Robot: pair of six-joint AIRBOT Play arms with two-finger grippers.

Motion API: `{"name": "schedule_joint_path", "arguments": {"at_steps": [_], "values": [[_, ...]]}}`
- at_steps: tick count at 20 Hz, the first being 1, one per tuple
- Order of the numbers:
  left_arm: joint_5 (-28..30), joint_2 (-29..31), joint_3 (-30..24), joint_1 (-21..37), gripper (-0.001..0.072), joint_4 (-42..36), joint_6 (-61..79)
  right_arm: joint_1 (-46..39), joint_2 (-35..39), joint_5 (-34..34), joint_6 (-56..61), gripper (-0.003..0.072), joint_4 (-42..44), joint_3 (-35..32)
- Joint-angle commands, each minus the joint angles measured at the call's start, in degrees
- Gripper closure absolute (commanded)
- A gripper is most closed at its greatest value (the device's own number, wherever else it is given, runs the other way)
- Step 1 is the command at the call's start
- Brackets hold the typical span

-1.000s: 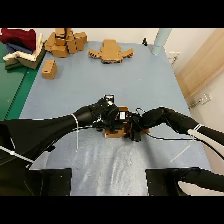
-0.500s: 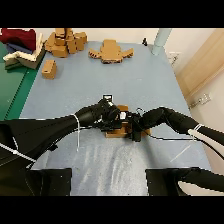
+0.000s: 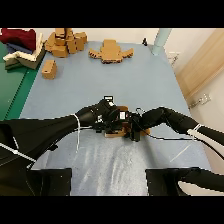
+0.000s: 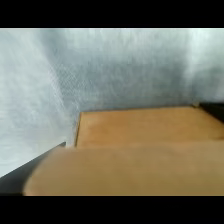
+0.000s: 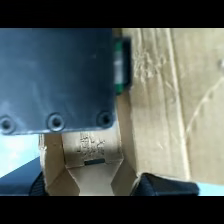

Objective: Fold the box.

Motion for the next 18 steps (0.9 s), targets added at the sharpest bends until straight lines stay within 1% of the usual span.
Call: {"name": "schedule_joint_path", "arguments": {"at_steps": [1, 3, 4, 5, 6, 12, 13, 14, 15, 18], "values": [[-0.4, 0.0, 0.0, 0.0, 0.0176, 0.5, 0.0, 0.0, 0.0, -0.1, 0.1, 0.0093, -0.1, 0.0], [-0.4, 0.0, 0.0, 0.0, 0.0191, 0.7, 0.0, 0.0, 0.0, -0.1, 0.1, 0.0093, -0.1, 0.0], [-0.7, 0.0, 0.0, 0.0, 0.0339, 0.7, 0.0, 0.0, 0.0, -0.1, 0.1, 0.0093, -0.1, 0.0], [-0.9, 0.0, 0.0, 0.0, 0.06, 0.7, 0.0, 0.0, 0.0, -0.1, 0.1, 0.0093, -0.1, 0.0], [-0.9, 0.0, 0.0, 0.0, 0.0698, 0.6, 0.0, 0.0, 0.0, -0.1, 0.1, 0.0093, -0.1, 0.0], [-1.0, 0.0, 0.0, 0.0, 0.0694, 0.6, 0.0, 0.0, 0.0, -0.1, 0.1, 0.0093, -0.1, 0.0], [-1.0, 0.1, 0.0, 0.0, 0.0482, 0.5, 0.0, 0.0, 0.0, -0.1, 0.1, 0.0093, -0.1, 0.0], [-1.0, 0.1, 0.0, 0.0, 0.024, 0.2, -0.2, 0.0, 0.0, -0.1, 0.1, 0.0093, -0.1, 0.0], [-1.0, 0.1, 0.0, 0.0, 0.0216, -0.1, -0.2, 0.0, 0.0, -0.1, 0.1, 0.0093, -0.1, 0.0], [-1.9, 0.1, 0.1, 0.0, 0.0216, -1.1, -0.2, 0.0, 0.0, -0.1, 0.1, 0.0093, -0.1, 0.0]]}}
